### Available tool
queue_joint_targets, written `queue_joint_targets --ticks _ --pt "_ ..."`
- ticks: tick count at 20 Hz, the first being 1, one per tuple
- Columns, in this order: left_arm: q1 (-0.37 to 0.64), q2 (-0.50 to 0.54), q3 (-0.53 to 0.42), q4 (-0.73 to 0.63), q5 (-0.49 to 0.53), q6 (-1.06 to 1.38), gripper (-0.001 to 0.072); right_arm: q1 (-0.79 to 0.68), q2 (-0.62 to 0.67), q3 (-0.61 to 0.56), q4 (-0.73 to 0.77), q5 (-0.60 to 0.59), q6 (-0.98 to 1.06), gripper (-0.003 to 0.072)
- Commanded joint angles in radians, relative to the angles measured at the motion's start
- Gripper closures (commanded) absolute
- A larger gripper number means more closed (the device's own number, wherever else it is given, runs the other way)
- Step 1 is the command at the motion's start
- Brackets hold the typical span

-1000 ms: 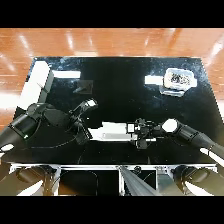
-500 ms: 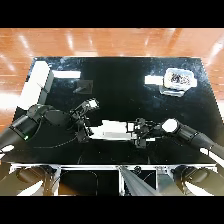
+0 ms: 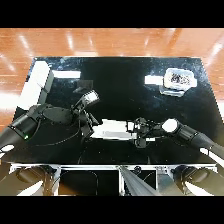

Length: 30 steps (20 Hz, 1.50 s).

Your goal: Fold the box and place the chain.

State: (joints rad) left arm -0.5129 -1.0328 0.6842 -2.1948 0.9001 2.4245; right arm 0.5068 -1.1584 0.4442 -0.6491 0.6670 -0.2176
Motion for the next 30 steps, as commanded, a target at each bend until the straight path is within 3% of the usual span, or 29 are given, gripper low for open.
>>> queue_joint_targets --ticks 1,3,6,9,13,17,23,30 --pt "-0.022 0.000 -0.012 -0.047 0.062 0.004 0.0691 0.000 0.000 0.000 0.002 0.002 0.000 0.0149" --pt "-0.078 0.002 -0.055 -0.082 -0.006 0.003 0.0692 0.000 0.000 0.000 0.002 0.003 0.000 0.0149" --pt "-0.165 0.013 -0.091 -0.172 -0.216 0.005 0.0692 0.000 0.000 0.000 0.002 0.005 0.000 0.0149" --pt "-0.187 0.013 -0.090 -0.230 -0.408 0.006 0.0688 0.000 0.000 0.000 0.002 0.006 0.000 0.0149" --pt "-0.203 0.012 -0.091 -0.266 -0.481 0.006 0.0691 0.000 0.000 0.000 0.001 0.022 0.000 0.0149" --pt "-0.272 -0.011 -0.091 -0.273 -0.629 -0.015 0.0690 0.000 0.000 0.000 0.001 0.022 0.000 0.0149" --pt "-0.311 -0.087 -0.091 -0.271 -0.703 -0.042 0.0691 0.000 0.000 0.000 0.001 0.022 0.000 0.0149" --pt "-0.311 -0.123 -0.090 -0.270 -0.702 -0.053 0.0690 0.000 0.000 0.000 0.001 0.021 0.000 0.0149"
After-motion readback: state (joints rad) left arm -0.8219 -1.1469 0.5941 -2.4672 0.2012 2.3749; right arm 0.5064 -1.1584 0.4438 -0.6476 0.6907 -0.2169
